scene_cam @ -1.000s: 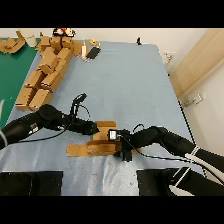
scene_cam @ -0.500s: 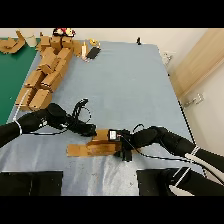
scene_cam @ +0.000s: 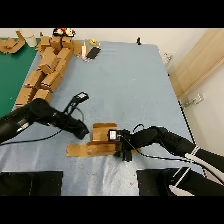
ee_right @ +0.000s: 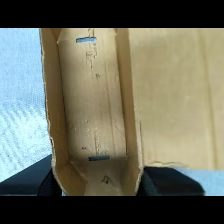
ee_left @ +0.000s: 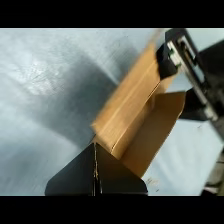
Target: Fold the box.
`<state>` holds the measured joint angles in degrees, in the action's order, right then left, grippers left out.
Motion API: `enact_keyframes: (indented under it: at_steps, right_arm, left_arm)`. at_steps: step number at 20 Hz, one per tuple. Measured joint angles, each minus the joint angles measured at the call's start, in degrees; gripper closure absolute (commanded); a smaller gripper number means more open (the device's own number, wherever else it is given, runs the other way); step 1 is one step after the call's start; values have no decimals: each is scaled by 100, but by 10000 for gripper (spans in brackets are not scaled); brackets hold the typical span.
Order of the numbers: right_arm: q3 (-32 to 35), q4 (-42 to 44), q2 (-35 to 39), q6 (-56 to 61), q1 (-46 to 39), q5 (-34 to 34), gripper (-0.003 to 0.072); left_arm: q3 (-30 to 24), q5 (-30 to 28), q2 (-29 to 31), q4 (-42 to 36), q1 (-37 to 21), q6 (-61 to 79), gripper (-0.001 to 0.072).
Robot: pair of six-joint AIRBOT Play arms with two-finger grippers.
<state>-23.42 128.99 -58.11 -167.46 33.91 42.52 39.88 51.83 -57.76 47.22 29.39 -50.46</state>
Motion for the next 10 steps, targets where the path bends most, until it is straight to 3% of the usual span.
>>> enact_keyframes:
  at_steps: [4, 5, 6, 7, 10]
  right_arm:
    - [0, 0, 0, 0, 0, 0, 150]
    - [0, -2, 0, 0, 0, 0, 149]
    - [0, -2, 0, 2, 0, 0, 149]
    - [0, -2, 0, 0, 0, 0, 149]
    - [0, -2, 0, 2, 0, 0, 149]
  left_arm:
    - [-496, -116, 1309, 828, 35, 363, 693]
    - [-647, -129, 1545, 927, 74, 529, 586]
    - [-796, -125, 1714, 1005, 122, 697, 220]
    - [-931, -131, 1818, 1064, 173, 857, 76]
    - [-1285, -186, 1897, 1143, 365, 1427, 81]
